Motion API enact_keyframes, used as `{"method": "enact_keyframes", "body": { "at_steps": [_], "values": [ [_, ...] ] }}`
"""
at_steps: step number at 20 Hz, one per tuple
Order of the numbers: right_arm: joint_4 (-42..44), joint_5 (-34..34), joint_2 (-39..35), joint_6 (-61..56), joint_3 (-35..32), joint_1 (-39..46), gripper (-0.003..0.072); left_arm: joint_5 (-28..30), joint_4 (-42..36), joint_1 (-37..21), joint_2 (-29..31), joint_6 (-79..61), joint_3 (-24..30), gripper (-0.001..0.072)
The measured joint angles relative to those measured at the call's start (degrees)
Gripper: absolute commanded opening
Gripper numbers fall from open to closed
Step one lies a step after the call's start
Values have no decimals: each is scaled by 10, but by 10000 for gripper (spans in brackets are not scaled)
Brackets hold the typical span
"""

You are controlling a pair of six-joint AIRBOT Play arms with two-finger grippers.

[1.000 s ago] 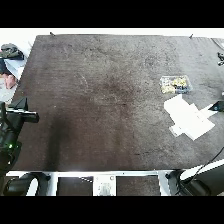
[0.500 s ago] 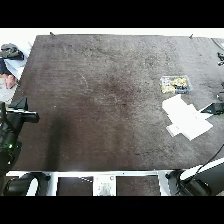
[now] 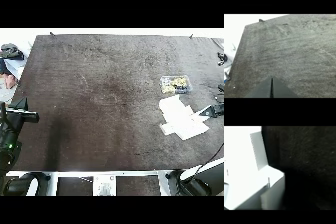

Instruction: Fold the box and place the chain.

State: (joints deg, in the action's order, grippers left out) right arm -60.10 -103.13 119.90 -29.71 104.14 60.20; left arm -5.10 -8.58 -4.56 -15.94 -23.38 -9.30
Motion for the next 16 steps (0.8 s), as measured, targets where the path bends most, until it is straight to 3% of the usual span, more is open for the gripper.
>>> {"method": "enact_keyframes", "body": {
  "at_steps": [1,3,7,16],
  "values": [
    [1,-2,0,5,-4,0,34,0,0,0,0,0,0,14],
    [7,-3,0,12,-14,0,-13,0,0,0,0,0,0,13],
    [54,-4,-16,18,-72,0,-14,0,0,0,0,0,0,14],
    [297,31,-132,93,-380,-83,-15,0,0,0,0,0,0,14]
  ]
}}
